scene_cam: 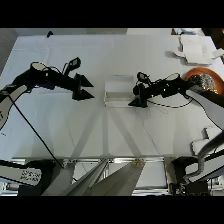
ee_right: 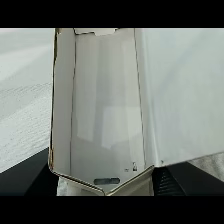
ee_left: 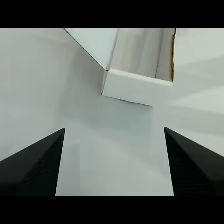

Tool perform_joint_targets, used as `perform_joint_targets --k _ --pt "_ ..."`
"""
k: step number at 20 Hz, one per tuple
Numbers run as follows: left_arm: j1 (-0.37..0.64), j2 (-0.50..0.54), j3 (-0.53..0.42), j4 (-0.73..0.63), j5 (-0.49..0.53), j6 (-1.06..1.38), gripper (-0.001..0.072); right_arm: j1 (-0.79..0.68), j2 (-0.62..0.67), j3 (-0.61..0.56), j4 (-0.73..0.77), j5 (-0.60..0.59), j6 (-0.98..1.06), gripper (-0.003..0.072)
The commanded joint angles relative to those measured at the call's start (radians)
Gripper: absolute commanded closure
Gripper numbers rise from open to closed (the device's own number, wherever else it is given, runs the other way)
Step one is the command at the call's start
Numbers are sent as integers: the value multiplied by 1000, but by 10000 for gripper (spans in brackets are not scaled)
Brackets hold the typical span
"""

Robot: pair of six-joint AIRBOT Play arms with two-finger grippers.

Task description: Fold the box and place the chain.

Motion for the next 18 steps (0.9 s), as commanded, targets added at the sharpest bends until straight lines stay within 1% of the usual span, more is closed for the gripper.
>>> perform_joint_targets --k 1,5,8,11,14,18 --pt "-45 -89 -14 -55 17 173 13 0 0 1 0 0 0 166" --pt "-127 -105 -14 -61 94 264 13 0 0 1 0 0 0 166" --pt "-165 -105 -14 -63 136 254 13 0 0 1 0 0 0 166" --pt "-174 -105 -14 -67 140 240 14 0 0 1 0 0 0 166" --pt "-173 -105 -14 -91 168 241 14 0 0 1 0 0 0 166" --pt "-174 -105 -14 -105 169 244 14 0 0 1 0 0 0 166"
